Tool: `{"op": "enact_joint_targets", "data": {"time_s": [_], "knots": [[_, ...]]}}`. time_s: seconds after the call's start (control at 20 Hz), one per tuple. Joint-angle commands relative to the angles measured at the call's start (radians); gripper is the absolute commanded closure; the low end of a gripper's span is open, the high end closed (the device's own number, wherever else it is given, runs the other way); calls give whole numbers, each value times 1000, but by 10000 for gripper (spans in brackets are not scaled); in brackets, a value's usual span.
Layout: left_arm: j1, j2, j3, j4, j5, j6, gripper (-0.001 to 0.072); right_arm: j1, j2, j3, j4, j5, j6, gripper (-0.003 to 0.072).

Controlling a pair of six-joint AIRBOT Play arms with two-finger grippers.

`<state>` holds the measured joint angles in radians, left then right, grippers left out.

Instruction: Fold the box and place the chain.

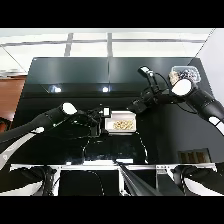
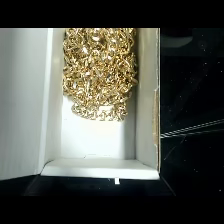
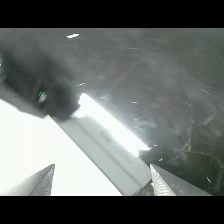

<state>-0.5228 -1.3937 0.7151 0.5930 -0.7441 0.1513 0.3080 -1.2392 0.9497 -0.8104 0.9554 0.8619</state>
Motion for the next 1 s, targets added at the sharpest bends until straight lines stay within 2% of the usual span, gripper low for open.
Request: {"op": "enact_joint_targets", "data": {"time_s": [0.0, 0.15, 0.35, 0.95], "knots": [[0, -1, 1, 0, 0, 0, 314, 3, -2, 55, 6, 156, -218, -14], [-1, -1, 0, -3, -1, -2, 314, 23, -3, 50, -11, 209, -280, -14], [-1, -2, 0, -3, -1, -2, 314, 55, -3, 20, -41, 214, -411, -13], [-1, -2, 0, -3, -1, -2, 314, 70, -5, -43, -35, 178, -463, -13]]}}
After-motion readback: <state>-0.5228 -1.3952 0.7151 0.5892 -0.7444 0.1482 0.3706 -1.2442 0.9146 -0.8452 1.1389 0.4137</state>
